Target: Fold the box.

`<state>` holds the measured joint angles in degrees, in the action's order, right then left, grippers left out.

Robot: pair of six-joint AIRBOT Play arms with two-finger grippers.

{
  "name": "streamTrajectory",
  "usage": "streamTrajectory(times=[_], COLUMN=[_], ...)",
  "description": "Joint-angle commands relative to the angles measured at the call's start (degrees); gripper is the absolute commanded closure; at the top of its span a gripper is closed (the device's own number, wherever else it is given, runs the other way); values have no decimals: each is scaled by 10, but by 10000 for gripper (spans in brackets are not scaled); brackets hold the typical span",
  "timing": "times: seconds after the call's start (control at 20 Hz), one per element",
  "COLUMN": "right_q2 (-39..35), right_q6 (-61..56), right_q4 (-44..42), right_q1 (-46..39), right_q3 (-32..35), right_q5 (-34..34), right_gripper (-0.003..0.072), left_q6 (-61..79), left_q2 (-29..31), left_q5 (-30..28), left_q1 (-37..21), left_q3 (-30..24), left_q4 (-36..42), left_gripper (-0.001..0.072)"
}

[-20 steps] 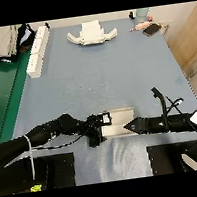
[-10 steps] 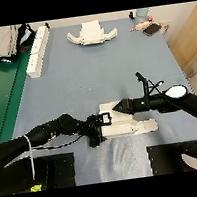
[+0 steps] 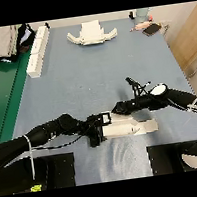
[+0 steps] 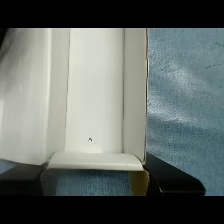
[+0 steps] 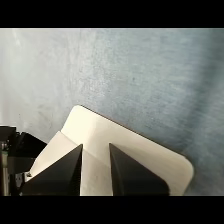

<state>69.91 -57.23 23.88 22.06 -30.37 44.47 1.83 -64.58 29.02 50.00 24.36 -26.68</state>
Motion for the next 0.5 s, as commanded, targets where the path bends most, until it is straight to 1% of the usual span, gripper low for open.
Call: streamTrajectory(times=[0.0, 0.15, 0.25, 0.45], right_q2=[-3, -50, -100, -229], right_q6=[10, 20, 20, -4], right_q4=[3, 4, 28, 165], right_q1=[4, 3, 3, 3], right_q3=[-2, -5, -8, -10], right_q5=[4, 18, 34, 108], right_gripper=[427, 428, 428, 428], left_q6=[1, 1, 1, 1], left_q2=[0, 0, 0, 0], left_q5=[0, 0, 0, 0], left_q1=[0, 0, 0, 0], left_q3=[0, 0, 0, 0], left_q4=[-1, -1, -1, -1], left_gripper=[188, 188, 188, 188])
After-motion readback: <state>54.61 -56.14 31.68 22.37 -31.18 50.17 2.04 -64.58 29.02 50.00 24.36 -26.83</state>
